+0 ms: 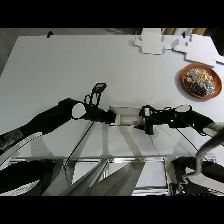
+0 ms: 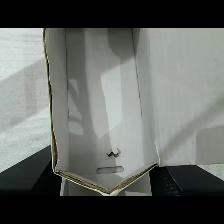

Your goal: Fold the box and place the chain.

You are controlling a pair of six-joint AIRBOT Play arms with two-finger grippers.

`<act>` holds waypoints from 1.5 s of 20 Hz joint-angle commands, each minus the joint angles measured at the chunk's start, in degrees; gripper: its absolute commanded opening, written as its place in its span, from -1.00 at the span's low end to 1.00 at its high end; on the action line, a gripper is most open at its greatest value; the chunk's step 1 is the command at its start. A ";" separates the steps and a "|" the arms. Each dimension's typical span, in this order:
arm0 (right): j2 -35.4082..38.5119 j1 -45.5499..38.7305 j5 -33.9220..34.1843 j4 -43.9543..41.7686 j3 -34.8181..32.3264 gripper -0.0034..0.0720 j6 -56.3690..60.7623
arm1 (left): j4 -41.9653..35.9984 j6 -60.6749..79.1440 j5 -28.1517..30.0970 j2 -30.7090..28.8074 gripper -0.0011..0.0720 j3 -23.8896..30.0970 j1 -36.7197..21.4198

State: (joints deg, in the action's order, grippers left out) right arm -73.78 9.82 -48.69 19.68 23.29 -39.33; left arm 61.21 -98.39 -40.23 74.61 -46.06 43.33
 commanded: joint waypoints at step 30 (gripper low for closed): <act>0.04 0.00 0.00 -0.02 -0.02 -0.01 0.02 | 23.71 -36.92 -24.90 18.53 -0.24 -22.40 8.46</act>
